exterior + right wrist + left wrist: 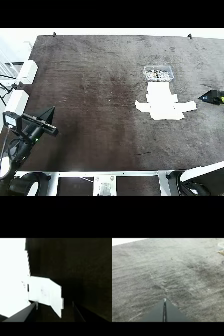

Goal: Fold the box and place the chain.

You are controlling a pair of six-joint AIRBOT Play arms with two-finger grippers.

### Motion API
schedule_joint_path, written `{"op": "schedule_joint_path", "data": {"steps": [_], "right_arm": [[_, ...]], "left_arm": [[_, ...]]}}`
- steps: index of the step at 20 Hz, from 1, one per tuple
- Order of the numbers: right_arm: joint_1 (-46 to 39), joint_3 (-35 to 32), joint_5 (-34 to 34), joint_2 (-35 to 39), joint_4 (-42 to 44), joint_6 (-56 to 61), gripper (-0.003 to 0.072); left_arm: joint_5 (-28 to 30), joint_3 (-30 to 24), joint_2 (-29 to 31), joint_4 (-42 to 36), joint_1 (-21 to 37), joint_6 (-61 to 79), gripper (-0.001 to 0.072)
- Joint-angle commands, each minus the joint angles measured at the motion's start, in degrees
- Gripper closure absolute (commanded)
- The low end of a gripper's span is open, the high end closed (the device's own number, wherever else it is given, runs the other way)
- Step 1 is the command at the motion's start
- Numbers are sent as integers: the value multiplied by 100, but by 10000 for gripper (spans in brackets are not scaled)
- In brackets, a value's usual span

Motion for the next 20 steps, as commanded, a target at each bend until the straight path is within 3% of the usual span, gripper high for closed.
{"op": "schedule_joint_path", "data": {"steps": [1,9,10,11,12,13,16,20], "right_arm": [[31,114,560,-472,149,-11,149],[426,-188,765,-905,354,-245,182],[483,-240,765,-955,358,-330,285],[516,-282,758,-984,374,-391,335],[531,-343,743,-984,490,-518,466],[529,-376,745,-984,678,-601,678],[540,-680,852,-811,997,-599,678],[811,-2011,387,44,1543,-769,678]], "left_arm": [[2,-4,4,2,0,2,689],[2,-2,4,0,0,0,689],[2,-2,4,2,0,0,689],[2,-2,4,2,0,0,689],[2,-2,4,0,0,0,689],[2,-2,4,2,0,0,689],[2,-2,4,2,0,0,689],[2,-2,4,2,0,0,688]]}}
